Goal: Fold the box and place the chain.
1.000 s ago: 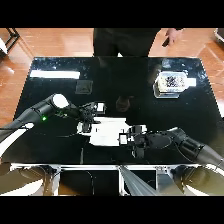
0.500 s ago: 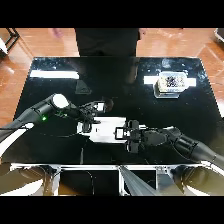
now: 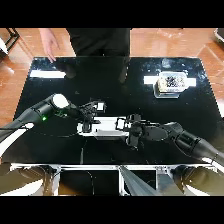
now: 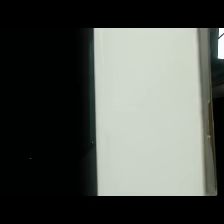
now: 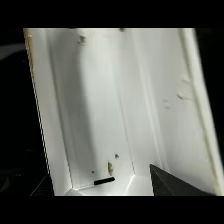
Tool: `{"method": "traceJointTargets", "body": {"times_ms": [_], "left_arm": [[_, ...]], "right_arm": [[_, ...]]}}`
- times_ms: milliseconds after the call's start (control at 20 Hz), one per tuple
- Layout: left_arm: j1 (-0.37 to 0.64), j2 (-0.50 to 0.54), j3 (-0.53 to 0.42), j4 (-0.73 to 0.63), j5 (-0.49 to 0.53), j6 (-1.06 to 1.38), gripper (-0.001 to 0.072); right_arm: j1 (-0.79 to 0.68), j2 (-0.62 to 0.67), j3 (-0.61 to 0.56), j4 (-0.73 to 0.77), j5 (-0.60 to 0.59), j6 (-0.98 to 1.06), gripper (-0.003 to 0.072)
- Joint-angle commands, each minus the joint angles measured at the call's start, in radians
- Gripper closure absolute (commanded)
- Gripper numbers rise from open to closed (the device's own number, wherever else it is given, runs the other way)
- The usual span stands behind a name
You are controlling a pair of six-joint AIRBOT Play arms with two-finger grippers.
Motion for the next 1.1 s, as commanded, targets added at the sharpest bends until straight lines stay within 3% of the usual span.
{"method": "traceJointTargets", "body": {"times_ms": [0,700,1050], "left_arm": [[0.0,0.0,0.0,0.001,-0.002,-0.016,0.0687],[-0.001,0.0,0.001,0.0,0.0,-0.015,0.0687],[-0.001,0.0,0.001,0.001,0.0,-0.015,0.0688]], "right_arm": [[-0.019,0.001,0.006,-0.02,0.001,0.022,-0.0021],[-0.081,0.058,0.007,-0.05,0.007,0.041,-0.002],[-0.082,-0.054,0.054,0.166,-0.114,-0.227,-0.002]]}}
